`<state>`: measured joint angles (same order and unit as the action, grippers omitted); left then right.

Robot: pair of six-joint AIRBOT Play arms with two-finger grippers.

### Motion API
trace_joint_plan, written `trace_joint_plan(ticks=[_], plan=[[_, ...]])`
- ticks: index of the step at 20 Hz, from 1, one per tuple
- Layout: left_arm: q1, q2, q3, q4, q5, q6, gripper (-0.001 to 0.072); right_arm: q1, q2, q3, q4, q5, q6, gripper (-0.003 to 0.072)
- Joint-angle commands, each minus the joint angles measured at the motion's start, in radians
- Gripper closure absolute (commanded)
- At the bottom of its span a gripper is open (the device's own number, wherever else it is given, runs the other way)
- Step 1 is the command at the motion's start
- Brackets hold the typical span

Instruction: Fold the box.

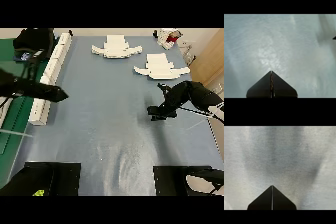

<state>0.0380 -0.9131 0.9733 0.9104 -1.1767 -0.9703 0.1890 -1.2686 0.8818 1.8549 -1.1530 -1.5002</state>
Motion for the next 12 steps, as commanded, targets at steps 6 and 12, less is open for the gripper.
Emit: trace_joint_plan(ticks=[6,12], plan=[[-0.319,-0.368,0.130,-0.017,0.043,-0.044,0.0697,0.000,-0.001,0.001,0.000,0.000,0.000,0.0682],[-0.319,-0.377,0.130,-0.017,0.043,-0.043,0.0697,0.000,-0.001,0.001,0.000,0.000,0.000,0.0683]])
